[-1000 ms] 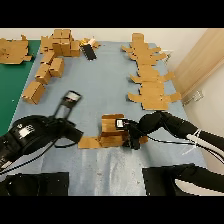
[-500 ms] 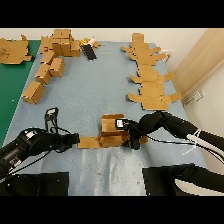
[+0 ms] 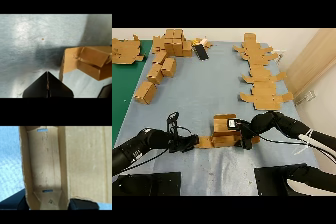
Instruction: Fold the box.
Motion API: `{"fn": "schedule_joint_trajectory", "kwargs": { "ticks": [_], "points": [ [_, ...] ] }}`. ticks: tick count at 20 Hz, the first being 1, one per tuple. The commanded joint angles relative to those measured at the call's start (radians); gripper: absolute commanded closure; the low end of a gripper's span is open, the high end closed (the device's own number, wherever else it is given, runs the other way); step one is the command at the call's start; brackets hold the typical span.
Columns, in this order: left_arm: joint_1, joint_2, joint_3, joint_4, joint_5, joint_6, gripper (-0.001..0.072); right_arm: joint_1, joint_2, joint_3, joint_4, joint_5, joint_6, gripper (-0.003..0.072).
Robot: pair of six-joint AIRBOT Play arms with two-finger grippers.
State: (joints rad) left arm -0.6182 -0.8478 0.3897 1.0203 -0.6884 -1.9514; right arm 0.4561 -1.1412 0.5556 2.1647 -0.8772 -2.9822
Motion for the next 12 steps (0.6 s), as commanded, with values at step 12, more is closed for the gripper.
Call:
{"fn": "schedule_joint_trajectory", "kwargs": {
  "ticks": [12],
  "points": [
    [0.001, -0.029, -0.040, -0.348, 0.087, 0.426, 0.0700, 0.000, 0.001, 0.000, 0.000, 0.000, 0.000, 0.0182]
  ]
}}
